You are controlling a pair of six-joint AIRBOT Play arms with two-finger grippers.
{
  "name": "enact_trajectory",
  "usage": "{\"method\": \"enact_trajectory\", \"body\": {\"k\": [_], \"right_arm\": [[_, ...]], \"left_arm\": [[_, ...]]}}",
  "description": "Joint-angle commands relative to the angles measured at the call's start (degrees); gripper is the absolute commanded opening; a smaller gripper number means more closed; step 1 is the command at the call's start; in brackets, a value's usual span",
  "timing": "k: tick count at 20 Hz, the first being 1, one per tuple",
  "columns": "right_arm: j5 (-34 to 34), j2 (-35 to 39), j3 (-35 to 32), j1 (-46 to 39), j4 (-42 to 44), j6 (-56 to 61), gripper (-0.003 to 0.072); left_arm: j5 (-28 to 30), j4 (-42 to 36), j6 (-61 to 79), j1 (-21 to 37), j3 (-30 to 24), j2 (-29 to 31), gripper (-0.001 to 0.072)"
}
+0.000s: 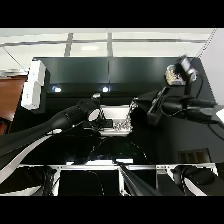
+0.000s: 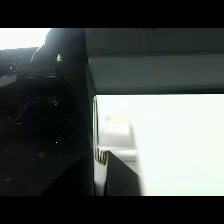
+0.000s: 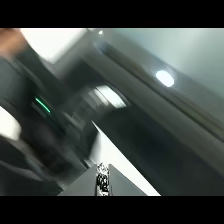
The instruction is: Fold the box and place the chain.
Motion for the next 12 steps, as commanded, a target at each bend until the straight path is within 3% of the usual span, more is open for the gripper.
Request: {"method": "enact_trajectory", "body": {"k": [1, 7, 12], "right_arm": [[0.85, 0.57, 5.81, 0.0, 11.87, 2.05, 0.0014], [-3.13, 0.55, 9.09, 0.02, 25.38, 0.7, 0.0014], [0.48, -3.54, 8.5, 1.22, 14.16, 7.5, 0.0015]], "left_arm": [[0.0, 0.0, 0.02, 0.0, 0.02, 0.02, 0.003], [-0.02, -0.02, 0.02, 0.0, 0.02, 0.02, 0.003], [-0.04, -0.02, 0.02, 0.0, 0.02, 0.02, 0.003]]}}
